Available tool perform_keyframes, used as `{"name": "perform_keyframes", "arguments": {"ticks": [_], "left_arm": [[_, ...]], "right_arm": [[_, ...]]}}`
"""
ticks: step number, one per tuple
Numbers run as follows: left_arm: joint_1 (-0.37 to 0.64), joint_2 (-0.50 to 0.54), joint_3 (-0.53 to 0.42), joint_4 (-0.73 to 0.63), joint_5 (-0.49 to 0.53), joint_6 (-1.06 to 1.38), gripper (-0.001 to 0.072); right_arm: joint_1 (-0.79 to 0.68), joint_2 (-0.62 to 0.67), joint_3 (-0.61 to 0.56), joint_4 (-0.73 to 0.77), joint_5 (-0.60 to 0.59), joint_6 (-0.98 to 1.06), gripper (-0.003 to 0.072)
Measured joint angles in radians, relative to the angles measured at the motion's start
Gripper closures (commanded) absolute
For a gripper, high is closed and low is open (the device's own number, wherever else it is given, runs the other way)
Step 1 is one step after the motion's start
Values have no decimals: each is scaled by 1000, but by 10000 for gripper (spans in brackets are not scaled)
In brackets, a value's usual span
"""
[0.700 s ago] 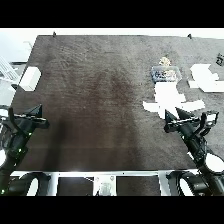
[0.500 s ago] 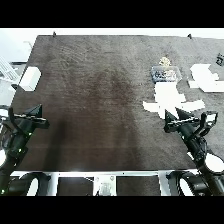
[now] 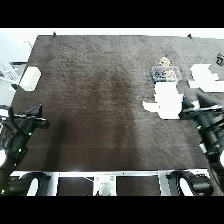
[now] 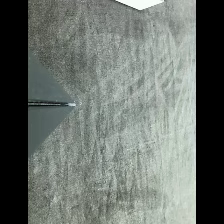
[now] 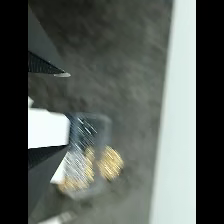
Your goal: Fold the box and place the chain.
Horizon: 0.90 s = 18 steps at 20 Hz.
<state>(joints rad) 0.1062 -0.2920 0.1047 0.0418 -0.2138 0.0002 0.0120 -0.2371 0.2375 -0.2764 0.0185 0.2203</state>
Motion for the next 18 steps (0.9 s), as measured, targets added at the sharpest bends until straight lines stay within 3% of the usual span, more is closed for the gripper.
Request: {"name": "perform_keyframes", "arguments": {"ticks": [3,5,6,7,9,11,15,18], "left_arm": [[0,0,0,0,0,0,686],[0,0,0,0,0,0,686],[0,0,0,0,0,0,686],[0,0,0,0,0,0,686],[0,0,0,0,0,0,686],[0,0,0,0,0,0,686],[0,0,0,0,-3,0,686],[0,0,0,0,-4,0,686]], "right_arm": [[-108,-80,123,0,-10,-42,167],[-219,-174,205,-1,76,-52,169],[-282,-232,244,-4,142,-51,279],[-357,-304,287,-9,229,-37,341],[-512,-445,365,-17,411,39,270],[-659,-567,418,-16,563,99,153],[-878,-687,483,8,743,171,186],[-955,-796,608,-121,867,244,186]]}}
